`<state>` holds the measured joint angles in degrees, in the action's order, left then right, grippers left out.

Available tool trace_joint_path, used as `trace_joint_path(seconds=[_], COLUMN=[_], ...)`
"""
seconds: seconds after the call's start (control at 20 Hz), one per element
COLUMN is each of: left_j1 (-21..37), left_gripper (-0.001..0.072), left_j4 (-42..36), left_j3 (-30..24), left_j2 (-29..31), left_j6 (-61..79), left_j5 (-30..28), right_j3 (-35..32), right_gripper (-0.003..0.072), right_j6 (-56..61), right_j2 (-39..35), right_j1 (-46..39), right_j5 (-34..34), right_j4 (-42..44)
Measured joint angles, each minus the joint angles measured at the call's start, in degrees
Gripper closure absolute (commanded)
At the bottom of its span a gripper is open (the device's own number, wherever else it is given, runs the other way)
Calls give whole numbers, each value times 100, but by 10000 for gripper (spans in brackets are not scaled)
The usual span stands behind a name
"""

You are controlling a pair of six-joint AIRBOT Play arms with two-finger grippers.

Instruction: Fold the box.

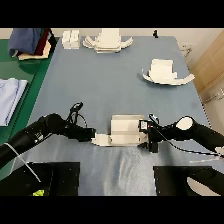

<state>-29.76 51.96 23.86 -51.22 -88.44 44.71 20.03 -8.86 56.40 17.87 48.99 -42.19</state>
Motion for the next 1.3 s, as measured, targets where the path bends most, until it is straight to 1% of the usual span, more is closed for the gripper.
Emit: trace_joint_path(seconds=[0.25,0.45,0.5,0.55,0.6,0.8,1.0,1.3], left_j1=[-516,-680,-699,-710,-717,-728,-748,-887], left_gripper=[697,692,653,332,168,168,168,170], left_j4=[-671,-1165,-1215,-1261,-1300,-1370,-1646,-1821], left_j3=[-76,125,186,245,286,376,402,402], left_j2=[-127,-149,-149,-149,-149,-151,-162,-166], left_j6=[-70,116,168,216,247,284,319,354], left_j5=[-334,-485,-505,-518,-520,-535,-614,-986], right_j3=[0,0,0,0,0,0,0,0], right_gripper=[169,169,169,169,170,169,170,169], right_j6=[0,0,0,0,0,0,0,0], right_j2=[2,0,0,0,2,0,0,2], right_j1=[0,0,0,0,0,0,0,0], right_j5=[0,0,0,0,2,0,0,0], right_j4=[0,0,0,0,0,-2,0,0])
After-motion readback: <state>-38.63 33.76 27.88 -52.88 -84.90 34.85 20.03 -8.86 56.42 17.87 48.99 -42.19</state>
